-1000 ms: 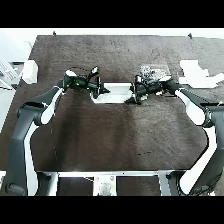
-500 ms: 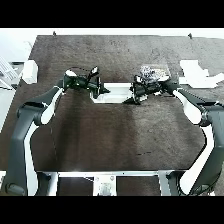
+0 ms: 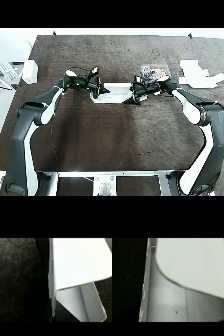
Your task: Fold the box and place the chain.
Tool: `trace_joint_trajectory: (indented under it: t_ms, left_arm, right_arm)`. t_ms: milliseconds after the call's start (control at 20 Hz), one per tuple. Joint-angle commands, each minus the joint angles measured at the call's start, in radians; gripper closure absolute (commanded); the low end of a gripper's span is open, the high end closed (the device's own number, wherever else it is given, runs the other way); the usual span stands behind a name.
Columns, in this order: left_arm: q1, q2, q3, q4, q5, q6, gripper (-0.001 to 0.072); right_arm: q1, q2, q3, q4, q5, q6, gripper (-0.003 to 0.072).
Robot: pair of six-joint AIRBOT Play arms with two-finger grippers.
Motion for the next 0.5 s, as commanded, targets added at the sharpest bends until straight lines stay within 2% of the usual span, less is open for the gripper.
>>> trace_joint_trajectory:
  t_ms: [0,450]
  left_arm:
    - [0.0,0.0,0.0,0.0,0.001,0.0,0.0687]
    - [0.0,0.0,0.0,0.0,0.001,0.0,0.0687]
  right_arm:
    - [0.0,0.0,0.001,-0.003,0.001,-0.001,0.012]
    - [0.0,0.0,0.001,-0.011,0.001,0.0,0.013]
